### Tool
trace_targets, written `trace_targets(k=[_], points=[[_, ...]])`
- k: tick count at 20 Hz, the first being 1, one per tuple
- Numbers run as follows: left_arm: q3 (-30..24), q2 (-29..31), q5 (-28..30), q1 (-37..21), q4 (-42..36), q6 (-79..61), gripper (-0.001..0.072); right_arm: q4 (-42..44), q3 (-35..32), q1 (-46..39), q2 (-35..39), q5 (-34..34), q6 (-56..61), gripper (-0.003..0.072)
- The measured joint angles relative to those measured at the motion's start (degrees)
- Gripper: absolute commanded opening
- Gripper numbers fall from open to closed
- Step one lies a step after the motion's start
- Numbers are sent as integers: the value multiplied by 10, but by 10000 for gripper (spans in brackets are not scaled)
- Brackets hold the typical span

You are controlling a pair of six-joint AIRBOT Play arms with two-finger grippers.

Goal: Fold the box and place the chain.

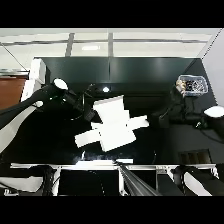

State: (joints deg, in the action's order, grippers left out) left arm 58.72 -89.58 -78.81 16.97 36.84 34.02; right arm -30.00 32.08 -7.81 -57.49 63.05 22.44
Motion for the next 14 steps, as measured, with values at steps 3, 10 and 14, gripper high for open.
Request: trace_targets(k=[3, 10, 14], points=[[-41, 76, 85, 33, 0, -56, 24, -45, 75, -9, 0, 36, -20, 711], [-87, 114, 234, 93, 2, -287, 25, -121, 123, 28, 0, 48, -71, 710], [-91, 79, 257, 101, 2, -347, 26, -145, 119, 72, 0, 41, -60, 710]])
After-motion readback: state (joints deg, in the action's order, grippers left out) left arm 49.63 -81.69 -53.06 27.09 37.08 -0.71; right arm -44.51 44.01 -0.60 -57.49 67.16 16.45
